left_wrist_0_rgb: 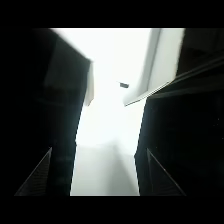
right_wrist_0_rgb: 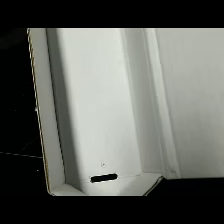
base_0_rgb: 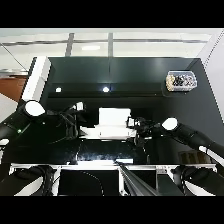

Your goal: Fold the box and place the chain.

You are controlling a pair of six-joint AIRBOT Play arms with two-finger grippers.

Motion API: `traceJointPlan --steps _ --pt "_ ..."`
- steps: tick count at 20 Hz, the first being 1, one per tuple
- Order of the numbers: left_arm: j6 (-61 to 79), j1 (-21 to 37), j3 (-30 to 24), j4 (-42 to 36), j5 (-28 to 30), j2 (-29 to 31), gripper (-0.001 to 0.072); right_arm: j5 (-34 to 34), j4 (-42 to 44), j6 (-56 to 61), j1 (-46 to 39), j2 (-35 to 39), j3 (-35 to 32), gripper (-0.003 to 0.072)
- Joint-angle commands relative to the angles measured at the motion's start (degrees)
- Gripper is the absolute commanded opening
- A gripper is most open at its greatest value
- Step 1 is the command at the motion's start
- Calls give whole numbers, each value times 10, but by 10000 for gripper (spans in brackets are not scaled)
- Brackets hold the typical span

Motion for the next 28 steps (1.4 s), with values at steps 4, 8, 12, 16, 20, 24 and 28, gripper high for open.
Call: traceJointPlan --steps 4,8,12,16,20,24,28 --pt "107 -77 -3 -34 57 -53 657 0 0 0 0 0 0 471" --pt "84 -97 -3 -75 68 -69 614 0 0 0 0 0 0 471" --pt "72 -99 -3 -73 64 -73 471 0 0 0 0 0 0 471" --pt "72 -99 -3 -73 71 -75 472 0 0 0 0 0 0 471" --pt "72 -105 -3 -72 99 -86 472 0 0 0 0 0 0 471" --pt "72 -129 -3 -70 119 -87 331 0 0 0 0 0 0 471" --pt "70 -130 -3 -71 118 -87 239 0 0 0 0 0 0 471"
